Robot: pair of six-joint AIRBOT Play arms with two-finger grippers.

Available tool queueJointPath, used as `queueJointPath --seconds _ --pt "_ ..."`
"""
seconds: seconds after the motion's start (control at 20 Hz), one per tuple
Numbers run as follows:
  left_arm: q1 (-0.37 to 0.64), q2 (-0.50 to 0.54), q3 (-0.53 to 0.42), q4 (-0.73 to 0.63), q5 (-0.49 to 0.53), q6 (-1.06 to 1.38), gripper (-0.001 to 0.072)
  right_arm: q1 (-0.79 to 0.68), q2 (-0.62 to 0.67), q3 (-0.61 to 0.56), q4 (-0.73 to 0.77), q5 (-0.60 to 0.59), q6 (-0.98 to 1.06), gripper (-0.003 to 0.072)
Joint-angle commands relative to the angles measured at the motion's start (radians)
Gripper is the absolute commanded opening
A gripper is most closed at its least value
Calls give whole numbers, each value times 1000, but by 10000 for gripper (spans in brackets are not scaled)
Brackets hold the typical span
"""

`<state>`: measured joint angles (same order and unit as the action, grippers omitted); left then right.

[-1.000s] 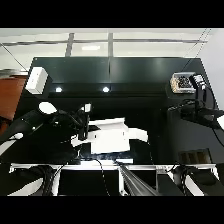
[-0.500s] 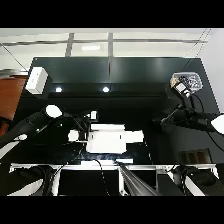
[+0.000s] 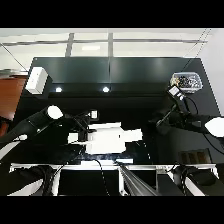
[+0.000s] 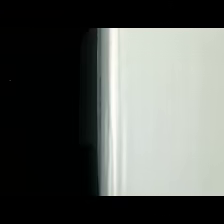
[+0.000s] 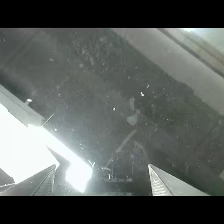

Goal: Fold the box and place the chain.

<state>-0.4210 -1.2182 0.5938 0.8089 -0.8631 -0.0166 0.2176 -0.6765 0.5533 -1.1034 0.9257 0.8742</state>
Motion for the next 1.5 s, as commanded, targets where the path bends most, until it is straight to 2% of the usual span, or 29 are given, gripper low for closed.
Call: queueJointPath --seconds 0.0,0.2,0.35,0.5,0.7,0.85,1.2,1.45 --pt "-31 -1 0 61 13 -29 30 3 0 -18 0 -6 -1 699" --pt "-42 -1 0 69 18 -28 29 3 0 -41 10 56 -3 700" --pt "-42 -1 0 70 18 -28 30 22 0 -77 116 142 -82 699" --pt "-42 -1 0 70 19 -28 29 136 0 -117 126 86 -119 699" --pt "-41 -1 0 69 18 -29 29 298 -3 -132 106 -26 -293 699" --pt "-41 -1 0 69 19 -29 30 368 -43 -132 97 -45 -296 699" --pt "-41 -1 0 69 19 -29 30 454 -169 -132 102 -139 -311 699" --pt "-41 -1 0 69 18 -30 30 463 -219 -132 164 -91 -458 699"
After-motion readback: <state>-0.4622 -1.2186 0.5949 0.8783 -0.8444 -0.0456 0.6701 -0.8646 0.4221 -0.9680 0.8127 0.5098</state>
